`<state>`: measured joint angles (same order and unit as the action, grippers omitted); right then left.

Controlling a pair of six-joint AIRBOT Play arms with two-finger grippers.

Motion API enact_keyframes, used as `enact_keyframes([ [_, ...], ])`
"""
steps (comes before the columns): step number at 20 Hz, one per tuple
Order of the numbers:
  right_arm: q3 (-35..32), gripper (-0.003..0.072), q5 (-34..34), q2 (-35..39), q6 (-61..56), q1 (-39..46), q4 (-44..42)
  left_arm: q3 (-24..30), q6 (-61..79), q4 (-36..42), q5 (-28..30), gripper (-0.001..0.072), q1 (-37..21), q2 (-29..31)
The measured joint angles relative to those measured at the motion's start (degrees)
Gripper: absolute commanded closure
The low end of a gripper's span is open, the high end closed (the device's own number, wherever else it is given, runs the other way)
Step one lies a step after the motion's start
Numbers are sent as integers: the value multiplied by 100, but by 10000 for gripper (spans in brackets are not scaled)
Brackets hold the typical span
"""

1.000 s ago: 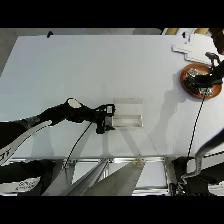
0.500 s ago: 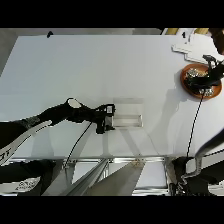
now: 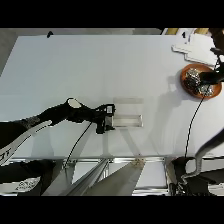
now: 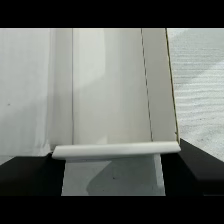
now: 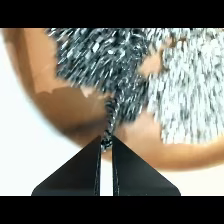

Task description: Fold the box and place the chain.

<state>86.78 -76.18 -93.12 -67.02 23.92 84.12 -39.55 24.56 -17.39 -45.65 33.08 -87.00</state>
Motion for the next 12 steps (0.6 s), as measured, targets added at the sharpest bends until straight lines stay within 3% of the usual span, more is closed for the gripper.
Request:
enact_keyframes([
  [6,-52,668,-326,1628,-68,-177,-553,0,0,0,0,558,0,0],
  [12,-535,668,-562,3241,-216,-984,-940,0,0,0,-2,558,0,0],
])
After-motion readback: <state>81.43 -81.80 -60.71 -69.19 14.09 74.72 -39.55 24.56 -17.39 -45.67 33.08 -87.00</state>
